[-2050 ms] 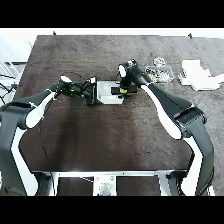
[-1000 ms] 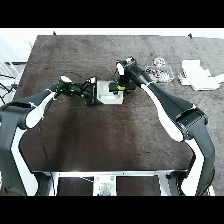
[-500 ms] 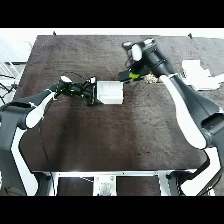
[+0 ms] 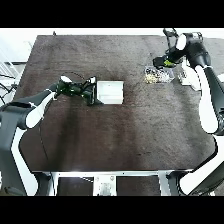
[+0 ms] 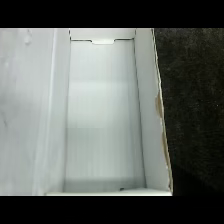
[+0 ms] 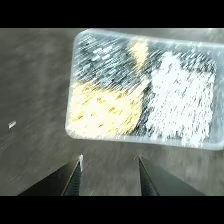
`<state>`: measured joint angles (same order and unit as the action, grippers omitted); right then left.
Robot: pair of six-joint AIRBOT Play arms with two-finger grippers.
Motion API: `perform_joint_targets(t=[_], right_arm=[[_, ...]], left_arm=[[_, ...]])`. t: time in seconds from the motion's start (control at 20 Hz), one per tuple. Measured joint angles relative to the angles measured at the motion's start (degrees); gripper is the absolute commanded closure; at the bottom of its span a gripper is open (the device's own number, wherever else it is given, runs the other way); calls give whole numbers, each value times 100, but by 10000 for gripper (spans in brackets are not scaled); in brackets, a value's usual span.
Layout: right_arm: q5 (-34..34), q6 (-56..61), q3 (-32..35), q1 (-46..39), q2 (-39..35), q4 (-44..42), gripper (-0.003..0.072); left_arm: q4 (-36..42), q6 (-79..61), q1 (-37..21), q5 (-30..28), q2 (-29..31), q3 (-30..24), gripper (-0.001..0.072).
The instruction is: Fold the box and place the chain.
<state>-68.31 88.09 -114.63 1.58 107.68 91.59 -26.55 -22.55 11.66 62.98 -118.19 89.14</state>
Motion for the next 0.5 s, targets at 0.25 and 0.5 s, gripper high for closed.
perform_joint_targets(t=[0.25,0.5], right_arm=[[481,-868,0,-439,647,-975,307],[638,-1241,0,-525,1086,-1569,403]], left_arm=[[2,2,0,2,0,0,245],[2,2,0,7,0,0,245]])
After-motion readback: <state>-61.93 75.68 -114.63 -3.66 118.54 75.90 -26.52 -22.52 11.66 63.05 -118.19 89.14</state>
